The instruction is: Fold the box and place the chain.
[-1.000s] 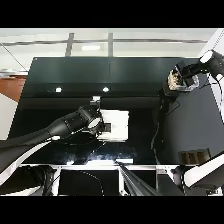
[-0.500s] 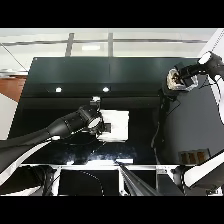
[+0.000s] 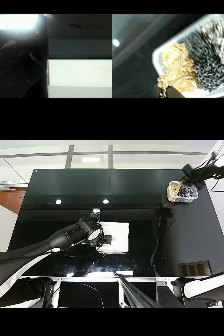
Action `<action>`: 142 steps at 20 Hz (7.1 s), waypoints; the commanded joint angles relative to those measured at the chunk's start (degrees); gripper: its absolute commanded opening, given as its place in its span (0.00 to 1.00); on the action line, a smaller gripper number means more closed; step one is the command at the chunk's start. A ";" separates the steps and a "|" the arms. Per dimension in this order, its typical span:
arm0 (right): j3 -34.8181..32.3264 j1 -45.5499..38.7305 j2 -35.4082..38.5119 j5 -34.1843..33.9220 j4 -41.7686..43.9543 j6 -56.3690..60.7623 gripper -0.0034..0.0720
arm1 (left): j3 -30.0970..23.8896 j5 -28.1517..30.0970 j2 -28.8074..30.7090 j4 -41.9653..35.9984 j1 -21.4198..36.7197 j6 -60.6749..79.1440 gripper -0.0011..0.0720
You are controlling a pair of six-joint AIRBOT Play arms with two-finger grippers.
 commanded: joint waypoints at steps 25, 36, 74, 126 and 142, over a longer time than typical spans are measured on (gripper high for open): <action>7.48 5.99 38.05 18.82 14.27 -30.45 0.10 | 0.02 0.24 -0.02 -0.20 0.00 0.02 0.06; -12.46 27.91 40.52 28.26 19.54 -35.50 0.10 | 0.02 1.25 -0.02 -0.20 -0.02 0.00 0.06; -41.72 30.95 37.20 8.31 14.58 -33.83 0.91 | 0.02 1.51 -0.02 -0.17 0.00 0.02 0.06; -16.48 15.08 49.51 2.86 3.48 -25.81 0.10 | 0.02 2.73 -0.02 0.04 0.09 0.07 0.06; -16.52 30.27 50.10 5.53 29.57 -29.86 0.10 | 0.02 2.78 -0.02 0.09 0.09 0.07 0.06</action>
